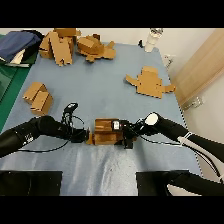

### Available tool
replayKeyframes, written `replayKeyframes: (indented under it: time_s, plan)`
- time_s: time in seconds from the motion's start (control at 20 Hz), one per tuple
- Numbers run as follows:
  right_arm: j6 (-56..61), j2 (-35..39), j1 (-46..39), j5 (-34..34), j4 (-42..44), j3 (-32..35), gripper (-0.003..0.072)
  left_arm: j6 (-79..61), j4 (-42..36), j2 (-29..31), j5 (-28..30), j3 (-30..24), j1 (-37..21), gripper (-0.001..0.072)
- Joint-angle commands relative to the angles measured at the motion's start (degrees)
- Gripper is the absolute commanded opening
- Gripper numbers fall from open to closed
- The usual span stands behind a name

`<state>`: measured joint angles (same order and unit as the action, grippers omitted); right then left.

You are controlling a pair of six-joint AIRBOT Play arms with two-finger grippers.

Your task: Fold the box.

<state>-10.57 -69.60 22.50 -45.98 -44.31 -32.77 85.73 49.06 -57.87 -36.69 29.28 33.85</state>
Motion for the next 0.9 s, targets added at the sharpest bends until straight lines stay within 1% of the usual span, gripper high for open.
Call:
replayKeyframes:
  time_s: [0.0, 0.1, 0.25, 0.3, 0.35, 0.45, 0.7, 0.85]
  plan:
    - [0.0, 0.0, 0.0, 0.0, 0.0, 0.0, 0.0486, -2.8, -4.5, 1.0, 0.1, 0.1, 0.1, 0.0011]
    - [0.0, 0.0, 0.0, 0.0, 0.0, 0.0, 0.0486, -2.8, -4.5, 1.1, 0.6, 0.1, 0.0, 0.0012]
    - [0.0, 0.0, 0.0, 0.0, 0.0, 0.0, 0.0486, -2.5, -4.8, 1.1, 5.0, 0.1, 0.0, 0.0012]
    - [0.0, 0.0, 0.0, 0.0, 0.0, 0.0, 0.0486, -2.6, -5.4, 1.1, 5.3, 0.1, 0.0, 0.0012]
    - [0.0, 0.0, 0.0, 0.0, 0.0, 0.0, 0.0486, -2.6, -5.2, 1.0, 5.1, 0.1, 0.0, 0.0012]
    - [0.0, 0.0, 0.0, 0.0, 0.0, 0.0, 0.0486, 2.5, -5.5, 0.5, 4.7, 0.1, 0.1, 0.0012]
    - [0.0, 0.0, 0.0, 0.0, 0.0, 0.0, 0.0486, 8.9, -5.5, 0.3, 4.4, 0.4, 2.3, 0.0012]
    - [0.0, 0.0, 0.0, 0.2, 0.0, 0.0, 0.0486, 8.9, -5.9, 0.4, 4.6, 0.4, 3.0, 0.0013]
